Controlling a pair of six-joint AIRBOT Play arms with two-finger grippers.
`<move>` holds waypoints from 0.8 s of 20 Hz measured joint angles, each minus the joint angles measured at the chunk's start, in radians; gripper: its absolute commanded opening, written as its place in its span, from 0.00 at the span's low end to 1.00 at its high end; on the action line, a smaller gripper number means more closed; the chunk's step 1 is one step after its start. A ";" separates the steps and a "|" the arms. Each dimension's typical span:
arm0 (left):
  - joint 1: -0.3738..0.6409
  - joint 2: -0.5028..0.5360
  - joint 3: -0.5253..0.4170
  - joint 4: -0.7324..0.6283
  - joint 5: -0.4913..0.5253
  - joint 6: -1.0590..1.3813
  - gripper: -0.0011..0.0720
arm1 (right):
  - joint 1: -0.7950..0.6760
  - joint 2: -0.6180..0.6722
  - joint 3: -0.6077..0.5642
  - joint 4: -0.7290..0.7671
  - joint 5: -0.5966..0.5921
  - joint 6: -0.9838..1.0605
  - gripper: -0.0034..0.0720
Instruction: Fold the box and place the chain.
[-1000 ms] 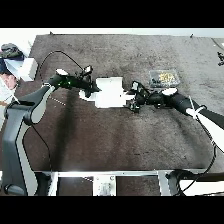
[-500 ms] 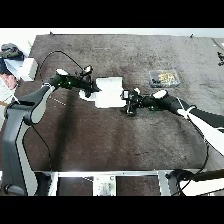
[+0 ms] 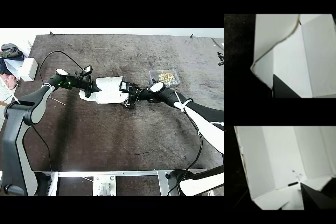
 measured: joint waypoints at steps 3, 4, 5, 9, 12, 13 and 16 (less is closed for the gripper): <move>0.000 0.000 0.000 0.000 0.000 0.000 0.03 | -0.014 0.014 0.021 -0.008 0.006 0.022 0.92; 0.000 0.000 0.000 0.000 0.000 0.000 0.03 | -0.022 0.013 0.034 -0.011 0.018 0.029 0.93; 0.000 0.000 0.000 0.000 0.000 0.000 0.03 | -0.031 0.005 0.055 -0.011 0.031 0.038 0.93; 0.000 0.000 0.000 0.000 0.000 0.000 0.03 | -0.064 -0.064 0.169 -0.029 0.129 0.077 0.95; 0.000 0.000 0.000 0.000 0.000 0.000 0.03 | -0.078 -0.105 0.243 -0.042 0.194 0.087 0.95; 0.000 0.000 0.000 0.000 0.000 0.000 0.03 | -0.082 -0.122 0.270 -0.048 0.228 0.089 0.95; 0.000 0.000 0.000 0.000 0.000 0.000 0.03 | -0.100 -0.174 0.345 -0.052 0.314 0.097 0.95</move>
